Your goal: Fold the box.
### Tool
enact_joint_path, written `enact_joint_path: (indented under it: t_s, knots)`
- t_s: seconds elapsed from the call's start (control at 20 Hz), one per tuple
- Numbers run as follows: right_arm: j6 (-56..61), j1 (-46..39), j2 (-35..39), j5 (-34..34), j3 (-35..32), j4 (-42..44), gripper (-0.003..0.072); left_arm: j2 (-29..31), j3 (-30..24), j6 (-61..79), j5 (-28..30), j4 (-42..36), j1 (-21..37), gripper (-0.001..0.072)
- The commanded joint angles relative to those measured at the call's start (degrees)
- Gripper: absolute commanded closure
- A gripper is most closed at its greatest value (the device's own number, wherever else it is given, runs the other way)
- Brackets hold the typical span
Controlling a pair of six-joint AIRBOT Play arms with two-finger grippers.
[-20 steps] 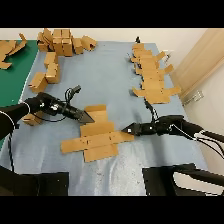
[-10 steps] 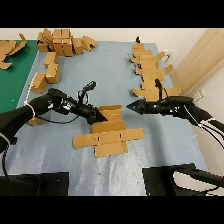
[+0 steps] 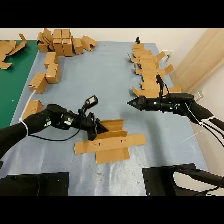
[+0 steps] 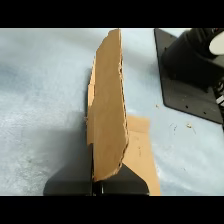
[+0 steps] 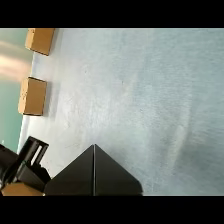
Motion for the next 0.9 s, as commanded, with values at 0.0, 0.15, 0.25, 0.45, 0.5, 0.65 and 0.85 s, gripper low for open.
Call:
enact_joint_path:
  t_s: [0.0,0.15,0.25,0.45,0.5,0.65,0.85]
  knots:
    - [-0.04,0.26,0.02,0.48,0.09,-0.2,0.0671,0.96,-2.27,3.15,4.31,0.57,-3.72,0.0698]
    - [-0.07,0.26,0.02,0.48,0.09,-0.24,0.0672,0.94,-2.36,3.52,5.09,1.14,-5.16,0.0698]
    - [-0.09,0.24,0.02,0.5,0.09,-0.26,0.0671,0.96,-2.49,3.52,5.53,0.96,-5.09,0.0698]
    - [-0.09,0.26,0.02,0.59,0.09,-0.26,0.0671,1.31,-0.46,7.5,8.85,-0.79,-5.03,0.0698]
    - [-0.11,0.24,0.02,0.63,0.09,-0.26,0.0671,1.33,0.09,7.67,9.64,-0.79,-5.03,0.0698]
    - [-0.11,0.26,0.02,1.18,0.09,-0.26,0.0671,1.36,1.09,9.11,9.64,-0.72,-4.98,0.0698]
    - [-0.09,0.26,0.02,2.1,0.09,-0.24,0.0671,1.36,1.09,9.03,9.49,-0.59,-2.95,0.0698]
